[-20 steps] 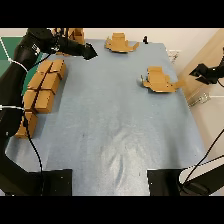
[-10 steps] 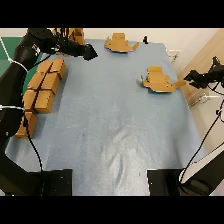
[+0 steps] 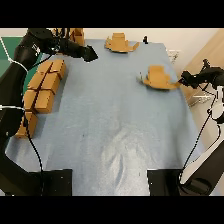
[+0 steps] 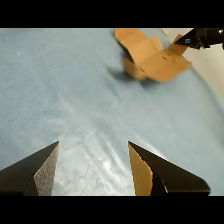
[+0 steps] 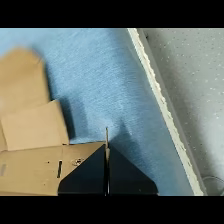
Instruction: Fold the box.
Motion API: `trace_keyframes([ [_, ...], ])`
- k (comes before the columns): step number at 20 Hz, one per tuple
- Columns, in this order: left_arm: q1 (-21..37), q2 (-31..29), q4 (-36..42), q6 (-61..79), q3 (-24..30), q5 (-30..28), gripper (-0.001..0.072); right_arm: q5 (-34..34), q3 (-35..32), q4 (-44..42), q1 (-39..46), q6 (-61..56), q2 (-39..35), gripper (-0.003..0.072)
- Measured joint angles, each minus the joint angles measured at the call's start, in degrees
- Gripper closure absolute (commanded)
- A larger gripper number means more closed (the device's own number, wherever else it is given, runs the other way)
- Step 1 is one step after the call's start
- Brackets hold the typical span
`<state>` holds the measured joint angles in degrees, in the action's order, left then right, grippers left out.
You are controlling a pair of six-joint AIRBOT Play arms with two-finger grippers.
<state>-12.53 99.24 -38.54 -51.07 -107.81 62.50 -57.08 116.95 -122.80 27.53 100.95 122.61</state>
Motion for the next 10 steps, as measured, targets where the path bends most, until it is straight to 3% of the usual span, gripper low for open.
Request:
trace_keyframes([
  [5, 0.9, 0.0, 0.0, -0.7, 0.0, 1.6, 0.0059, -6.0, 0.1, -0.2, -1.4, 0.7, -7.0, 0.068],
  [10, 5.6, -1.3, 0.0, -4.0, 0.0, 5.8, 0.0059, -10.4, -1.2, -7.8, -7.1, 3.5, -22.1, 0.068],
])
